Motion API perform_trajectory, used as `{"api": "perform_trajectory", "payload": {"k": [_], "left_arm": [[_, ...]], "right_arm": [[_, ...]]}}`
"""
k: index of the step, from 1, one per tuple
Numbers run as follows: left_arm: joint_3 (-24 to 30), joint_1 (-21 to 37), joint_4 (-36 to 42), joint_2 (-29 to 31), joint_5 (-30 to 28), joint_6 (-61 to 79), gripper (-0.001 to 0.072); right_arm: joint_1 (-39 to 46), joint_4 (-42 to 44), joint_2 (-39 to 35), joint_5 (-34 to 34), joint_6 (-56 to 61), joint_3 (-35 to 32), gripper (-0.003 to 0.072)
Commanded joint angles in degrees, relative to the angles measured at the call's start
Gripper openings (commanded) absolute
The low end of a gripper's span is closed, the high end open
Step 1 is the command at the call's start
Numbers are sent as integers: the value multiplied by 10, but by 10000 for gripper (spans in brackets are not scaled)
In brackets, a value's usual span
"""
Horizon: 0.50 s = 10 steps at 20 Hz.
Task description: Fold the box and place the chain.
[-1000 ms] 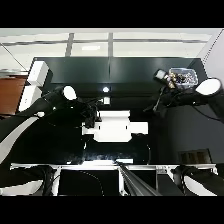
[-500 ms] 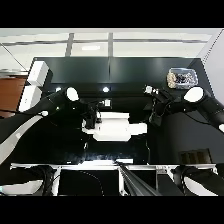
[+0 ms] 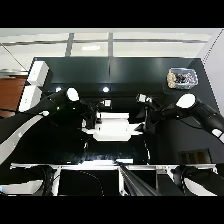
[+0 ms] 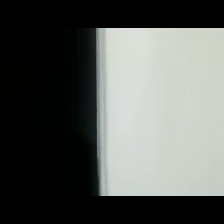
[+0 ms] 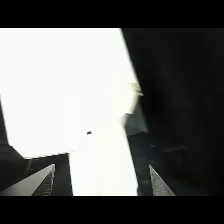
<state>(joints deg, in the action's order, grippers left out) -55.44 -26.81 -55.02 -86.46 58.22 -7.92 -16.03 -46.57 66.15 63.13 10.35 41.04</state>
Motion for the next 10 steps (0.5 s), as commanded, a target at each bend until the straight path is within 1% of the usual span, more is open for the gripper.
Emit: {"api": "perform_trajectory", "payload": {"k": [1,4,7,10], "left_arm": [[0,0,0,0,-1,0,27],[0,0,0,0,0,0,27],[0,0,0,0,0,0,27],[0,0,0,0,2,0,27]], "right_arm": [[-27,3,1,-9,-26,-22,720],[-52,-9,1,-12,-34,-40,720],[-89,-30,1,-41,-33,-50,720],[-119,-33,1,-63,-33,-61,720]]}}
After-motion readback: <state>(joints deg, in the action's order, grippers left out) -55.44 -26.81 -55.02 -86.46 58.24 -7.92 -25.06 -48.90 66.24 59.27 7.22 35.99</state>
